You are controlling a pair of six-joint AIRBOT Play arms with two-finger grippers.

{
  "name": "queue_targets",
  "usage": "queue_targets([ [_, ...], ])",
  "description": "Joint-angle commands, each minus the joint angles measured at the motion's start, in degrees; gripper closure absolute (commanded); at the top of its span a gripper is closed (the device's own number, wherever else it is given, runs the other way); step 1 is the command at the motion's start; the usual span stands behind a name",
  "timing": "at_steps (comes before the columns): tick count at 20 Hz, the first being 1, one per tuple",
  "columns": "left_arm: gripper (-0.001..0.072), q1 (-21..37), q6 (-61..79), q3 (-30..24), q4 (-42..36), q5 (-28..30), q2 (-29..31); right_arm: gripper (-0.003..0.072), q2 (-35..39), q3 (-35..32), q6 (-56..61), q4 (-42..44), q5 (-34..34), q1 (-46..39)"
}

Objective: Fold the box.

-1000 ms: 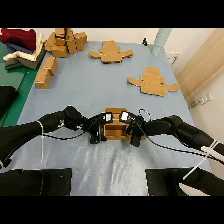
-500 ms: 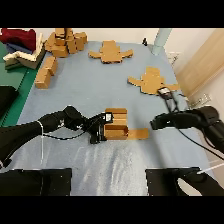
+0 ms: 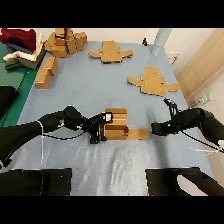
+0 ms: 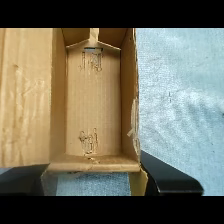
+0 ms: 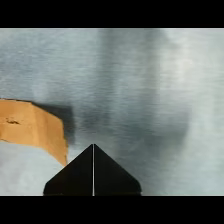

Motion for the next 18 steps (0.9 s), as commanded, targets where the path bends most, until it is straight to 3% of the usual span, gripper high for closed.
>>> queue_targets([
  [1,0.0322,0.0,0.0,0.0,0.0,0.0,0.0,0.0683,-3.2,-0.7,-3.0,6.1,2.5,1.8],
  [7,0.0322,0.0,0.0,0.0,0.0,0.0,0.0,0.0684,-9.0,-0.6,-4.4,8.9,4.5,9.5],
  [17,0.0322,0.0,0.0,0.0,0.0,0.0,0.0,0.0683,-5.4,5.8,-4.4,12.3,4.0,12.7],
  [18,0.0321,0.0,0.0,0.0,0.0,0.0,0.0,0.0638,-4.9,6.2,-4.4,12.4,3.7,12.7],
])
